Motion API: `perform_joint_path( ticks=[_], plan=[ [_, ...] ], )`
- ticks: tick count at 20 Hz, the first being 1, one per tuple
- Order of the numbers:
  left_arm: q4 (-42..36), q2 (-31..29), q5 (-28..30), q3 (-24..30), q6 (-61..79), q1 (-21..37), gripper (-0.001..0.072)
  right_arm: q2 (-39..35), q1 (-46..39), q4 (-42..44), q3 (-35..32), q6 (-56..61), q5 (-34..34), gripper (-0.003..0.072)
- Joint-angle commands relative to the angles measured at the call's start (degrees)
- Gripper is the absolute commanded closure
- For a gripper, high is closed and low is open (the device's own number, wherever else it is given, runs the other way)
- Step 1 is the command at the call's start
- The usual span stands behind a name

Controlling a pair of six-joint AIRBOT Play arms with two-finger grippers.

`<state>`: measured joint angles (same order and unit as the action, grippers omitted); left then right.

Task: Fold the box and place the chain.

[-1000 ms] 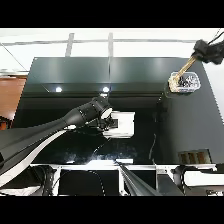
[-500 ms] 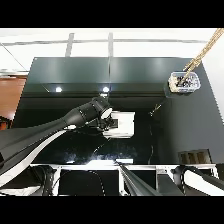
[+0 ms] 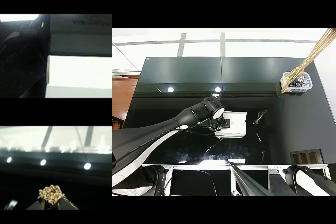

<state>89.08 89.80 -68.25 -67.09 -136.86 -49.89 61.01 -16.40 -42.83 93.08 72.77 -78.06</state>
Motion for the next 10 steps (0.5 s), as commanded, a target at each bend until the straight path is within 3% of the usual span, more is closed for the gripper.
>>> perform_joint_path(
  ticks=[1,6,10],
  plan=[
    [0.0,0.02,0.02,-0.02,0.0,0.0,0.0682,-5.4,3.48,2.58,-8.72,-2.6,-6.16,0.0682],
    [0.0,0.02,0.02,-0.02,0.0,0.0,0.0683,-10.6,8.76,11.08,-20.0,-5.01,-8.35,0.0682],
    [0.0,0.02,0.02,-0.02,0.0,0.0,0.0682,-10.75,13.9,19.56,-23.41,-5.88,-7.39,0.0682]
  ],
)
